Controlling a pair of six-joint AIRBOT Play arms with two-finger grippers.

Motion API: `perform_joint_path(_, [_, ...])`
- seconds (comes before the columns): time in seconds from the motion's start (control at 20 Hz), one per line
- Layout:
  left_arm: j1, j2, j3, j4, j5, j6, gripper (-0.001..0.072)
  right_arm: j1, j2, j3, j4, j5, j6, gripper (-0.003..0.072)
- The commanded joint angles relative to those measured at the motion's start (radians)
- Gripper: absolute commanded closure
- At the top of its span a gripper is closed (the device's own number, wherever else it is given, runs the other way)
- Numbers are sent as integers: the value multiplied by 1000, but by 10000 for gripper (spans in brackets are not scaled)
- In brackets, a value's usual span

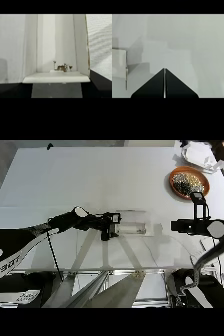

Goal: Fold the box and place the chain.

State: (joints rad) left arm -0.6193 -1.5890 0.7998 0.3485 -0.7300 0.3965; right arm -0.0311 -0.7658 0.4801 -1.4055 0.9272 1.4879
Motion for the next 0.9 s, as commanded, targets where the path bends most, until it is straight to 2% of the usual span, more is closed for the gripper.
perform_joint_path(0.0, [1, 1, 0, 0, 0, 0, 396, -47, -173, -2, 290, 1, -216, 676])
perform_joint_path(0.1, [1, 1, 0, 0, 0, 0, 396, -47, -275, -2, 397, 1, -310, 675])
perform_joint_path(0.2, [1, 1, 0, 0, 0, 0, 396, -38, -348, -2, 443, -4, -343, 676])
perform_joint_path(0.3, [1, 1, 0, 0, 0, 0, 396, -12, -380, -2, 518, -2, -411, 675])
perform_joint_path(0.45, [1, 1, 0, 0, 0, 0, 396, 17, -420, -2, 531, -4, -428, 675])
perform_joint_path(0.7, [1, 1, 0, 0, 0, 0, 396, 42, -433, -1, 629, 11, -509, 675])
perform_joint_path(0.85, [1, 1, 0, 0, 0, 0, 396, 42, -394, -1, 642, 10, -521, 671])
